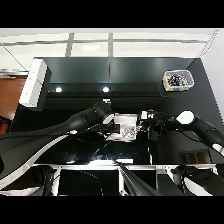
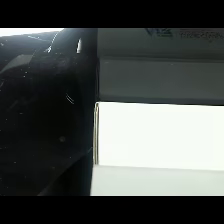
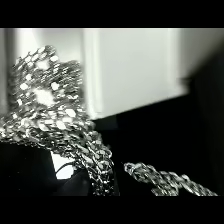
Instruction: Fold the box and place the chain.
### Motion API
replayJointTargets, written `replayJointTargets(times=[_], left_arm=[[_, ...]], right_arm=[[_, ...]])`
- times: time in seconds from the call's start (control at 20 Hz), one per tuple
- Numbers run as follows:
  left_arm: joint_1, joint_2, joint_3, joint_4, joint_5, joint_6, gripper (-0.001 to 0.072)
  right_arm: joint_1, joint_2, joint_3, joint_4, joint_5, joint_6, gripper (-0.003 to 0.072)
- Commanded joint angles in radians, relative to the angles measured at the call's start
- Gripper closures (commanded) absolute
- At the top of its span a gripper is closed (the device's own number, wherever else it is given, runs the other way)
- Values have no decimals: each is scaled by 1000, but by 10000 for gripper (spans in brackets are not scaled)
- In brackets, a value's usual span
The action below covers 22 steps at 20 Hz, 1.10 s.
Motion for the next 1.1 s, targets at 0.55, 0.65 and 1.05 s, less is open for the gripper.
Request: replayJointTargets(times=[0.55,0.65,1.05], left_arm=[[0,0,1,1,-7,0,677],[0,0,1,1,-7,0,677],[0,0,1,0,-7,-1,676]], right_arm=[[-2,348,426,54,351,855,672],[-2,348,467,155,349,855,672],[35,299,478,154,422,956,671]])
